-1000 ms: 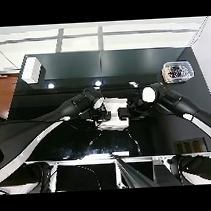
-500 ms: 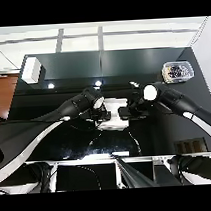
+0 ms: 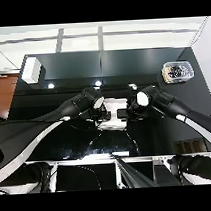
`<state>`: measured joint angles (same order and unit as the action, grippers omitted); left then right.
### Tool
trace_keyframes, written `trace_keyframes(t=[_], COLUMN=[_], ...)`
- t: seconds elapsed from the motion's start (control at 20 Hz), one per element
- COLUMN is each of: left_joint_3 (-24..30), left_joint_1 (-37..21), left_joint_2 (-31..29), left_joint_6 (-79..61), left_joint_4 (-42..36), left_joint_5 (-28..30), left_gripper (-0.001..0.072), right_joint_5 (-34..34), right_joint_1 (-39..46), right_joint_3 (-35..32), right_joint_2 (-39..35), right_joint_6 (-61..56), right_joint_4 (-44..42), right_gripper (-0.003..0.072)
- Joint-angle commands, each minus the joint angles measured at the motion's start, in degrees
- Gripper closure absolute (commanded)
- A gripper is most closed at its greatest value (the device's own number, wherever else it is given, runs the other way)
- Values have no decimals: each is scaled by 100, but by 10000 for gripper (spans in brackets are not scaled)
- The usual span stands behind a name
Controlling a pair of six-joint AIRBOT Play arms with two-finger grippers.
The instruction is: Fold the box and place the chain.
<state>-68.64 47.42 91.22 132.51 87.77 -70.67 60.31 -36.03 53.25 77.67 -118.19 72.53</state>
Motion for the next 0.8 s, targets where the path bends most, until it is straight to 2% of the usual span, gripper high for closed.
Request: trace_keyframes(t=[0.0, 0.15, 0.3, 0.75], left_joint_3=[-2, -2, -2, -2], left_joint_1=[-2, -2, -2, -2], left_joint_2=[-2, -2, -4, -42], left_joint_6=[-2, -2, -2, -2], left_joint_4=[0, -2, -2, 0], left_joint_5=[11, -9, -20, -26], left_gripper=[684, 684, 684, 684], right_joint_5=[164, 549, 800, 739], right_joint_1=[-186, -431, -549, -564], right_joint_3=[184, 507, 568, 566], right_joint_2=[79, 280, 400, 503], right_joint_6=[-234, -654, -931, -1123], right_joint_4=[184, 654, 782, 828], right_gripper=[194, 194, 318, 317])
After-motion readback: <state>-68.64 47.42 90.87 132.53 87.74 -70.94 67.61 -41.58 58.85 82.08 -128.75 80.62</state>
